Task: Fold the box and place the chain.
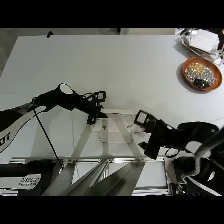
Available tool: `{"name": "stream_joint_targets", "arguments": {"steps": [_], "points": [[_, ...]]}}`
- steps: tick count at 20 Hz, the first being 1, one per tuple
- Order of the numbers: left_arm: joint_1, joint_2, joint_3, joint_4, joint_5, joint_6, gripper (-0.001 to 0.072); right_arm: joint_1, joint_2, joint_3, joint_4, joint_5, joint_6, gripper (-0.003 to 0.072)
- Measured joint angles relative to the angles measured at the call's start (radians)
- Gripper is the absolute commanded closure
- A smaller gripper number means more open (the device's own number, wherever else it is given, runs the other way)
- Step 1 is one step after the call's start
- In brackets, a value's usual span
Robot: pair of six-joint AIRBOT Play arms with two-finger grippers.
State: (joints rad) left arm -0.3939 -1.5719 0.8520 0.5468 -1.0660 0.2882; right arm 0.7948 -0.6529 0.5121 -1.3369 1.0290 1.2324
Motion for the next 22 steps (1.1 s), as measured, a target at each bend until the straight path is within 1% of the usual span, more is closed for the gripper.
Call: {"name": "stream_joint_targets", "arguments": {"steps": [1, 2, 3, 4, 10, 17, 18, 22], "points": [[0.000, 0.000, 0.000, 0.000, 0.000, 0.000, 0.0697, 0.033, -0.015, -0.010, -0.025, -0.009, -0.006, 0.0095], [0.000, 0.000, 0.000, 0.000, 0.000, 0.000, 0.0697, 0.062, -0.028, -0.020, -0.044, -0.019, -0.021, 0.0051], [0.000, 0.000, 0.000, 0.000, 0.000, 0.000, 0.0697, 0.088, -0.041, -0.031, -0.059, -0.031, -0.040, 0.0024], [0.000, 0.000, 0.000, 0.000, 0.000, 0.000, 0.0697, 0.111, -0.050, -0.041, -0.072, -0.056, -0.061, 0.0020], [0.000, 0.000, 0.000, 0.000, 0.000, 0.000, 0.0697, 0.235, -0.093, -0.130, -0.177, -0.295, -0.138, 0.0021], [0.000, 0.000, 0.000, 0.000, 0.000, 0.000, 0.0697, 0.266, -0.236, -0.170, -0.212, -0.508, -0.154, 0.0026], [0.000, 0.000, 0.000, 0.000, 0.000, 0.000, 0.0697, 0.267, -0.253, -0.171, -0.212, -0.554, -0.150, 0.0026], [0.000, 0.000, 0.000, 0.000, 0.000, 0.000, 0.0697, 0.261, -0.279, -0.173, -0.221, -0.595, -0.150, 0.0027]]}}
